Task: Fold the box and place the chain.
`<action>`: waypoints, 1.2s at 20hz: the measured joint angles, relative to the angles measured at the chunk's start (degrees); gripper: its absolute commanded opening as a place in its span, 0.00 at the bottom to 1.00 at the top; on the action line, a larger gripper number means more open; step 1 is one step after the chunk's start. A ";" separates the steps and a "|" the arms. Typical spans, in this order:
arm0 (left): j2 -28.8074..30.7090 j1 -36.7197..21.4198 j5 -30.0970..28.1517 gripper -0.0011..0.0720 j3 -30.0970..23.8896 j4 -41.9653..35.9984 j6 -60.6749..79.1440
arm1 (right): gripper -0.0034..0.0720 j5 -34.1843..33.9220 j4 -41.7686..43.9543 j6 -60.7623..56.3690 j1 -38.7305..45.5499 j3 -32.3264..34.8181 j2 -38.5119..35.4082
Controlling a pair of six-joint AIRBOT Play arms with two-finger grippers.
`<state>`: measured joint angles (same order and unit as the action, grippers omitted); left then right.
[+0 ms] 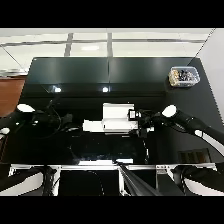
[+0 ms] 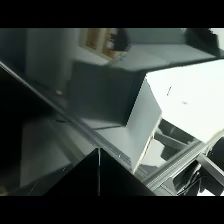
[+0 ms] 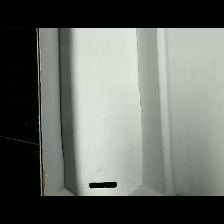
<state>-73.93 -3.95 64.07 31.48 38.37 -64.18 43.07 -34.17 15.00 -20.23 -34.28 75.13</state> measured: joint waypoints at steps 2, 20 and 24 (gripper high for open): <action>-2.25 3.76 -2.08 0.05 1.31 -1.25 0.20 | 0.22 0.00 0.00 0.00 0.00 0.00 0.00; -8.85 12.70 -0.20 0.05 5.25 -9.70 10.99 | 0.22 0.00 0.00 0.00 0.00 0.00 0.00; -8.85 12.85 1.14 0.13 5.25 -11.17 12.63 | 0.22 0.00 0.00 0.00 0.00 0.00 0.00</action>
